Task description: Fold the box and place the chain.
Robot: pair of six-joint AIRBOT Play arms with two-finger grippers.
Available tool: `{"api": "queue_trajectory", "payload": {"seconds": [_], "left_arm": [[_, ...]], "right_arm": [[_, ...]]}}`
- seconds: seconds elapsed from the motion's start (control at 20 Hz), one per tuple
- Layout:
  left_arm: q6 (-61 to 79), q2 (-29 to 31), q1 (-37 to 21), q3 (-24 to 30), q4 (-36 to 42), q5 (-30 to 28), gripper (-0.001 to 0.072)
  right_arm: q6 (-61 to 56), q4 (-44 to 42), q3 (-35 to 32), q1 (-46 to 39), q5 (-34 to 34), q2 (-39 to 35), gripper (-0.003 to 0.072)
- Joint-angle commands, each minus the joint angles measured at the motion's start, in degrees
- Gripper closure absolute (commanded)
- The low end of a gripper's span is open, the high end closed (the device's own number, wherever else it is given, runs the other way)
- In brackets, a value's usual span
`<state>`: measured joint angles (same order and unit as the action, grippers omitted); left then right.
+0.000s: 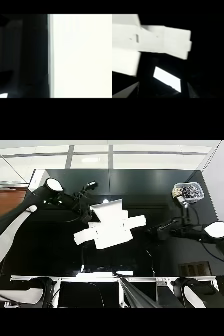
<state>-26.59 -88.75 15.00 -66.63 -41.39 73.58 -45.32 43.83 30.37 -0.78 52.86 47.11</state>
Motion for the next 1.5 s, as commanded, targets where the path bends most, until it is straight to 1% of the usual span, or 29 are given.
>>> {"api": "queue_trajectory", "payload": {"seconds": [0.0,0.15,0.25,0.3,0.4,0.5,0.55,0.7,0.8,0.9,1.0,1.1,1.25,1.3,1.4,1.45], "left_arm": [[3.04,7.17,5.92,4.46,-3.98,-14.84,0.0686],[3.1,7.43,11.76,5.11,-10.29,-18.69,0.0685],[4.42,6.97,13.97,6.05,-10.69,-21.03,0.0684],[4.39,6.99,14.93,6.38,-11.61,-21.29,0.0685],[4.35,6.99,15.69,7.32,-11.69,-23.12,0.0684],[4.92,6.84,15.67,9.16,-10.45,-27.19,0.068],[6.78,6.47,15.56,9.97,-10.64,-27.67,0.068],[8.37,4.37,15.23,10.45,-14.16,-27.41,0.068],[8.74,3.96,15.34,10.47,-13.11,-26.32,0.0681],[16.96,3.78,15.19,10.47,-11.34,-25.14,0.0682],[22.36,3.78,14.88,10.47,-7.58,-24.7,0.0682],[25.33,3.61,14.56,10.47,-5.55,-24.61,0.0682],[28.15,3.08,13.77,10.47,-5.46,-23.3,0.0682],[28.09,3.08,13.4,10.47,-5.46,-23.3,0.0682],[27.69,3.08,12.98,10.47,-5.46,-23.06,0.0682],[27.69,3.08,12.98,10.47,-5.46,-23.04,0.0682]], "right_arm": [[-0.48,8.39,3.8,-4.11,1.51,-0.04,-0.003],[-0.48,7.76,3.85,-4.11,-1.42,-0.04,-0.003],[-0.48,4.68,3.85,-4.11,-3.21,-0.04,-0.003],[-0.48,3.67,3.82,-4.09,-3.93,-0.04,-0.0029],[1.09,3.61,3.78,-4.11,-3.8,-0.02,-0.0029],[4.79,3.58,3.76,-4.07,-2.29,0.0,-0.0029],[6.97,3.85,3.74,-3.56,-1.42,0.0,-0.003],[13.79,3.78,3.02,0.44,-1.05,0.37,-0.003],[14.95,3.52,2.05,4.39,-1.57,1.25,-0.003],[14.97,3.43,0.66,8.74,-2.1,2.29,-0.0029],[15.19,3.54,-1.11,13.14,-3.74,3.39,-0.003],[16.02,3.58,-2.84,17.22,-6.56,4.48,-0.003],[16.26,3.74,-5.33,22.53,-14.47,4.61,-0.0031],[17.25,3.78,-5.77,23.61,-15.5,4.61,-0.0031],[21.77,3.96,-6.49,24.55,-14.8,4.61,-0.0031],[25.07,4.68,-6.64,24.68,-13.35,4.61,-0.0031]]}}
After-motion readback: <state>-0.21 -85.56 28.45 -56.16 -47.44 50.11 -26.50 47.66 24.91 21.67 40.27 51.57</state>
